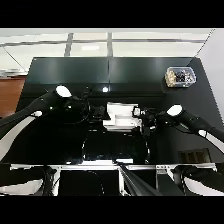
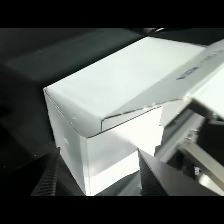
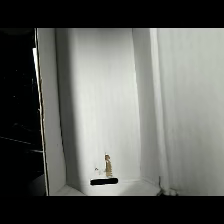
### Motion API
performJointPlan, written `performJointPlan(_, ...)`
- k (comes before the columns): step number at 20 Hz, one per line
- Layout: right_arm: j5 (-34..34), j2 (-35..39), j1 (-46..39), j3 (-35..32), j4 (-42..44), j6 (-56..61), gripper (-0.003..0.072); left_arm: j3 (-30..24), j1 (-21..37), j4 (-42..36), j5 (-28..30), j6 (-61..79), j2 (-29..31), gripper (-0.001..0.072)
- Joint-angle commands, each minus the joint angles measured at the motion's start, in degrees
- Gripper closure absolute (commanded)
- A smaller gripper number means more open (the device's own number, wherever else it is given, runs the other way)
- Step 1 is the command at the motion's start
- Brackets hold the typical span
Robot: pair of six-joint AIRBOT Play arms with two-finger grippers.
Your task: Fold the box and place the chain.
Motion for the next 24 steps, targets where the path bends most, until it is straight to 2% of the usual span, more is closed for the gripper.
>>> performJointPlan(1, 0.0, 0.0, 0.0, 0.0, 0.0, 0.0, 0.0448, 3.9, -3.2, 8.9, 1.2, -8.0, 0.0, 0.0161)
performJointPlan(4, 0.0, 0.0, 0.0, 0.0, 0.0, 0.0, 0.0448, 5.2, -4.7, 9.0, 1.2, -9.6, 0.0, 0.0162)
performJointPlan(5, 0.0, 0.0, 0.0, 0.0, 0.0, 0.0, 0.0448, 5.5, -5.2, 9.0, 1.1, -9.6, 0.0, 0.0228)
performJointPlan(6, 0.0, 0.0, 0.0, 0.0, 0.0, 0.0, 0.0448, 5.8, -5.8, 9.0, 1.0, -9.6, 0.0, 0.0251)
performJointPlan(8, 0.0, 0.0, 0.0, 0.0, 0.0, 0.0, 0.0448, 6.3, -7.0, 9.7, 1.0, -10.6, 0.0, 0.0252)
performJointPlan(12, 0.0, 0.0, 0.0, 0.0, 0.0, 0.0, 0.0448, 6.8, -9.1, 16.9, 1.6, -17.5, 0.0, 0.0251)
performJointPlan(16, 0.0, 0.0, 0.0, 0.0, 0.0, 0.0, 0.0448, 6.8, -10.6, 18.9, 2.0, -19.7, 0.0, 0.0251)
performJointPlan(21, 0.0, 0.0, 0.0, 0.0, 0.0, 0.0, 0.0448, 6.8, -12.7, 28.9, 2.4, -26.5, -0.2, 0.0251)
performJointPlan(24, 0.0, 0.0, 0.0, 0.0, 0.0, 0.0, 0.0448, 6.8, -13.4, 29.4, 4.2, -29.3, -0.6, 0.0251)
